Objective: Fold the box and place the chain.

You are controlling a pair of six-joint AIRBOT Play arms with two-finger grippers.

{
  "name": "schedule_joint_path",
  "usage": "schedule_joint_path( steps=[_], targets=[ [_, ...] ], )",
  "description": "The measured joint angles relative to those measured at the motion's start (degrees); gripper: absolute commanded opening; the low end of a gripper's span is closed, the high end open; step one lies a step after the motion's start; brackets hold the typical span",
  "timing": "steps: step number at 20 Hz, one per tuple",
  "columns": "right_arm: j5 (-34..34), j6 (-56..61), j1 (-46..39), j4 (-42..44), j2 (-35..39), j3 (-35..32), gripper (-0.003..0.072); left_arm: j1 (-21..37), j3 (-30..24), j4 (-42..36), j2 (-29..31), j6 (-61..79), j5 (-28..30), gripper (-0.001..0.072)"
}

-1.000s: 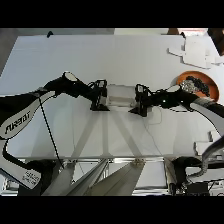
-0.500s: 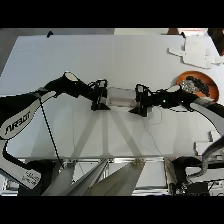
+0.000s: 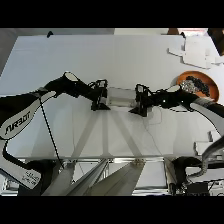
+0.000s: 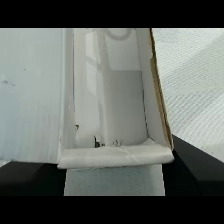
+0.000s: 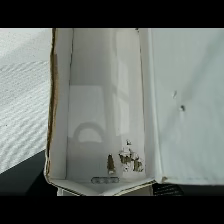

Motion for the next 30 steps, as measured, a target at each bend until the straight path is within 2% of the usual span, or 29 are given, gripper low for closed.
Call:
schedule_joint_path(
  steps=[19, 20, 22, 30],
  targets=[
    [1.01, 0.02, 0.11, 0.44, -0.02, 0.0, 0.0507, 0.0, 0.0, 0.07, 0.0, 0.11, -0.02, 0.0193],
    [1.46, 0.02, 0.11, 0.48, -0.02, 0.0, 0.055, 0.0, 0.0, 0.11, 0.02, 0.11, -0.11, 0.0193],
    [2.56, 0.04, 0.15, 0.81, -0.02, 0.0, 0.0707, -0.02, 0.0, 0.13, 0.0, 0.15, -0.11, 0.0193],
    [1.6, 1.22, 0.13, -2.25, 3.93, 0.0, 0.0706, -0.04, 0.0, 0.02, 0.0, 0.07, 0.04, 0.0193]
  ],
)
